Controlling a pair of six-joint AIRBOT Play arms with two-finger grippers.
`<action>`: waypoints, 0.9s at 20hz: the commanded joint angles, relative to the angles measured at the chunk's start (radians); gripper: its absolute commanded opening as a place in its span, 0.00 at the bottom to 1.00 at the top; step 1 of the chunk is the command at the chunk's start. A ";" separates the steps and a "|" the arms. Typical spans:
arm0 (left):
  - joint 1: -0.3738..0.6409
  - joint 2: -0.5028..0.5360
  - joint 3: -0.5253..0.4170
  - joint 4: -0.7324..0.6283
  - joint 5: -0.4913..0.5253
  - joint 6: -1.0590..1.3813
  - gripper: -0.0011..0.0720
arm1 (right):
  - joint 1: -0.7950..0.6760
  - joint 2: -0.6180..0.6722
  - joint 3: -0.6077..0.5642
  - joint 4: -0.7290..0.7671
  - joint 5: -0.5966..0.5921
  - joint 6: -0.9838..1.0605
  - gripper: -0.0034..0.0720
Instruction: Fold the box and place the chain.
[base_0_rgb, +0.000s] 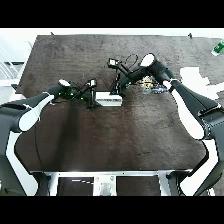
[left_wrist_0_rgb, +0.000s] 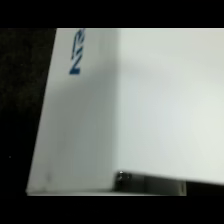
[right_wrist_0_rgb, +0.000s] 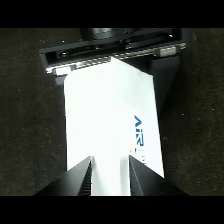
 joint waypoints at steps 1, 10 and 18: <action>0.001 0.000 0.001 0.000 0.000 0.000 0.26 | 0.001 -0.001 0.000 0.000 -0.018 -0.003 0.38; 0.001 0.000 0.001 0.000 0.000 0.000 0.26 | 0.001 -0.030 0.000 0.000 -0.018 -0.002 0.36; 0.001 0.000 0.001 0.000 0.000 0.000 0.26 | -0.001 -0.029 0.000 -0.007 -0.018 0.002 0.36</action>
